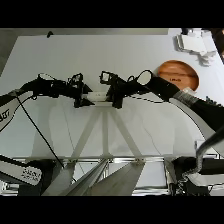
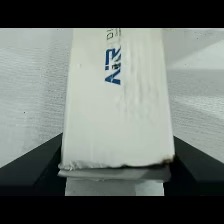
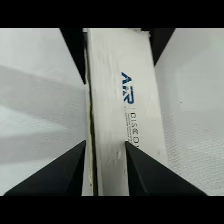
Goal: Fold the box and place the chain.
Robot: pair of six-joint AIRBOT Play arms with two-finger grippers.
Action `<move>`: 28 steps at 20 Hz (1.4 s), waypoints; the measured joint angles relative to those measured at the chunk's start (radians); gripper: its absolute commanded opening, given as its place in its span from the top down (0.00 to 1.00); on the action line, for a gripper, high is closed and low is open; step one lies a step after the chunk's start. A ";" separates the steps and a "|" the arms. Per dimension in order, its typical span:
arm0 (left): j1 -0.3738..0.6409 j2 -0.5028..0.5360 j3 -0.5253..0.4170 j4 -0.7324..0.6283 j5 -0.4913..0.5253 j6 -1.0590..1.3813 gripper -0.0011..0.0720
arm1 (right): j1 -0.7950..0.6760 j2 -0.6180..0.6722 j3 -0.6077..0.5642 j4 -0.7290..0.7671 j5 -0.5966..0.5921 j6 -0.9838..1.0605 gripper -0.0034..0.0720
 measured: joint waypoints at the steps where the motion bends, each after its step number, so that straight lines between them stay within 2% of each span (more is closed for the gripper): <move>1: 0.000 0.000 0.000 0.000 0.000 0.000 0.47 | 0.000 0.000 0.000 0.000 0.000 0.002 0.56; 3: 0.000 0.000 0.000 0.000 0.000 0.000 0.47 | 0.000 0.000 -0.002 0.000 0.000 0.005 0.53; 4: 0.000 0.000 0.000 0.000 0.000 0.000 0.47 | 0.000 0.000 -0.002 0.000 0.001 0.006 0.45; 5: 0.000 0.000 0.000 0.000 0.002 0.000 0.47 | 0.000 0.000 -0.002 0.000 0.003 0.008 0.41; 11: 0.000 0.000 0.000 0.000 0.002 0.000 0.47 | -0.002 0.043 -0.002 0.009 -0.018 0.008 0.42; 12: 0.000 0.000 0.000 0.000 0.002 0.000 0.47 | -0.006 0.055 -0.002 0.021 -0.019 0.008 0.44; 13: 0.000 0.000 0.000 0.000 0.002 0.000 0.47 | -0.012 0.064 -0.002 0.040 -0.019 0.008 0.61; 14: 0.000 0.000 0.000 0.000 0.002 0.000 0.47 | -0.022 0.070 -0.002 0.077 -0.019 0.016 0.90; 15: 0.000 0.000 0.000 0.000 0.001 0.000 0.47 | -0.032 0.073 -0.002 0.116 -0.018 0.037 0.94; 20: 0.000 0.000 0.000 0.000 0.001 0.000 0.47 | -0.089 0.015 -0.002 0.301 0.043 0.204 0.94; 24: 0.000 0.000 0.000 0.000 0.001 0.000 0.47 | -0.098 -0.085 -0.002 0.338 0.128 0.307 0.94; 28: 0.000 0.000 0.000 0.002 0.000 0.004 0.47 | -0.100 -0.134 -0.001 0.325 0.166 0.354 0.94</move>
